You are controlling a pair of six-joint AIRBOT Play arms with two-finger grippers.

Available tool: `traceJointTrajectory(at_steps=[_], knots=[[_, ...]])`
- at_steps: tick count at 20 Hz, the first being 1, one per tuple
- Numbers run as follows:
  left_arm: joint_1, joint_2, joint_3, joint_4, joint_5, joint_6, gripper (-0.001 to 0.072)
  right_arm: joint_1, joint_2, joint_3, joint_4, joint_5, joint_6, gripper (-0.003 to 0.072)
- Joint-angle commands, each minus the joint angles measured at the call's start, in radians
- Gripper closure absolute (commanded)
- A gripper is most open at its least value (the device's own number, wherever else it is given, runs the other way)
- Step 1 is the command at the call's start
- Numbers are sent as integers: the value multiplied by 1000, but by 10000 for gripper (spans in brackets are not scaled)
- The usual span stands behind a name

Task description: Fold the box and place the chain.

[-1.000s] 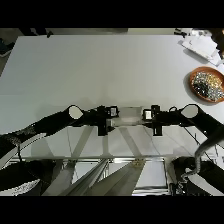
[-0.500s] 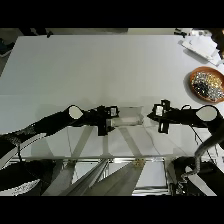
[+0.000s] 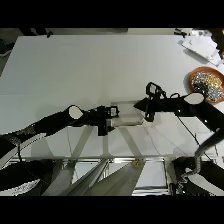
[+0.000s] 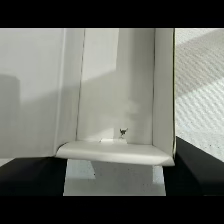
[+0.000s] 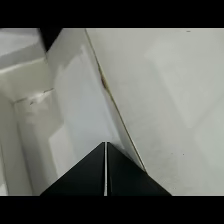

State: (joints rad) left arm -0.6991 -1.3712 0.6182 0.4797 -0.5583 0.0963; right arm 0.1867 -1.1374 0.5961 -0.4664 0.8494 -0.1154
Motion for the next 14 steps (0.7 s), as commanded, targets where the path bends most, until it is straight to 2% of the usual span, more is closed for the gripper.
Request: traceJointTrajectory(at_steps=[1, 5, 10, 14], knots=[[-1, -1, 0, 0, 0, 0, 356, 4, -89, 49, -31, -67, 168, 674], [-1, -1, 0, 0, 0, 0, 356, 5, -149, 49, -227, -24, 283, 674], [-1, -1, 0, 0, 0, 0, 356, 4, -169, 53, -230, -4, 284, 674], [-1, -1, 0, 0, 0, 0, 356, -6, -119, 93, -228, 0, 285, 674]])
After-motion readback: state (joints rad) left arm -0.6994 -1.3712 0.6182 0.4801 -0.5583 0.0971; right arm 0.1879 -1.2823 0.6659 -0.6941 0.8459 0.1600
